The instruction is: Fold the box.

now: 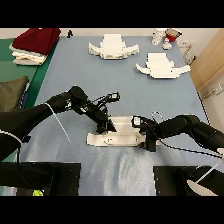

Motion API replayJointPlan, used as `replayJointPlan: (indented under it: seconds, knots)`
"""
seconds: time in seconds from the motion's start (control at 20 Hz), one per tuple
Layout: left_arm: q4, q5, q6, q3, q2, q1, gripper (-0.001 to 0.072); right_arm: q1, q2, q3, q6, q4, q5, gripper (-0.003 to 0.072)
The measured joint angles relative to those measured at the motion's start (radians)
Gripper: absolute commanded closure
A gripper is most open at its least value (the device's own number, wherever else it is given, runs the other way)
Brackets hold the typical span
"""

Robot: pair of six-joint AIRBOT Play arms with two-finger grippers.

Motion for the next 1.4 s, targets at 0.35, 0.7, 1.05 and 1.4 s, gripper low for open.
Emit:
replayJointPlan:
  seconds: [0.35, 0.7, 1.05, 1.4]
  knots:
    - [0.000, 0.000, 0.000, 0.000, 0.000, 0.000, 0.0692, -0.013, -0.002, -0.003, -0.171, 0.048, 0.010, -0.0031]
    - [0.000, 0.000, 0.000, 0.000, 0.000, 0.000, 0.0693, -0.044, -0.002, -0.014, -0.232, 0.090, 0.011, -0.0033]
    - [0.000, 0.000, 0.000, 0.000, 0.000, 0.000, 0.0692, -0.026, -0.010, -0.027, -0.241, 0.114, 0.027, -0.0033]
    - [0.000, 0.000, 0.000, 0.000, 0.000, 0.000, 0.0692, -0.014, -0.032, -0.041, -0.243, 0.119, 0.069, -0.0020]
